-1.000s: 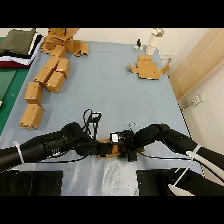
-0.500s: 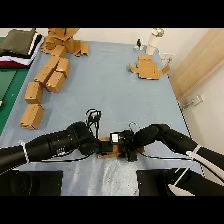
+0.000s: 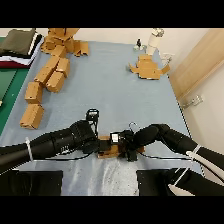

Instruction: Fold the box.

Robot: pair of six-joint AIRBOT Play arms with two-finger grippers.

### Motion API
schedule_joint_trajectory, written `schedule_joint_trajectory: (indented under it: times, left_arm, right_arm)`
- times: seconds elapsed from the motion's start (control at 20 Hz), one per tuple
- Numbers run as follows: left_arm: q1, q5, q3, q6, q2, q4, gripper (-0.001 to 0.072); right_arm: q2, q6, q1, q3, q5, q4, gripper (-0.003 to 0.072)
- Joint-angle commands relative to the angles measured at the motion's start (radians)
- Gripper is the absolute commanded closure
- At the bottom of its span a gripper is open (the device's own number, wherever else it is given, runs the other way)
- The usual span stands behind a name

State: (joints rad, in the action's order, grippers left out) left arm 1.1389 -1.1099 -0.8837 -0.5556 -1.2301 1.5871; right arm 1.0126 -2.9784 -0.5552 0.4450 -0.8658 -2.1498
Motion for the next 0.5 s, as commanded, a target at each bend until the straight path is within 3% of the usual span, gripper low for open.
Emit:
schedule_joint_trajectory:
  times: [0.0,0.2,0.45]
  left_arm:
    - [0.019,-0.01,-0.051,0.006,-0.044,-0.011,0.034]
    - [0.061,-0.09,-0.105,0.025,-0.124,-0.013,0.0341]
    - [0.069,-0.085,-0.117,0.116,-0.161,-0.048,0.0342]
  right_arm:
    - [0.0,0.0,0.0,0.0,0.0,0.0,0.0188]
    - [0.0,0.0,0.0,0.0,0.0,0.0,0.0188]
    - [0.0,0.0,0.0,0.0,0.0,0.0,0.0188]
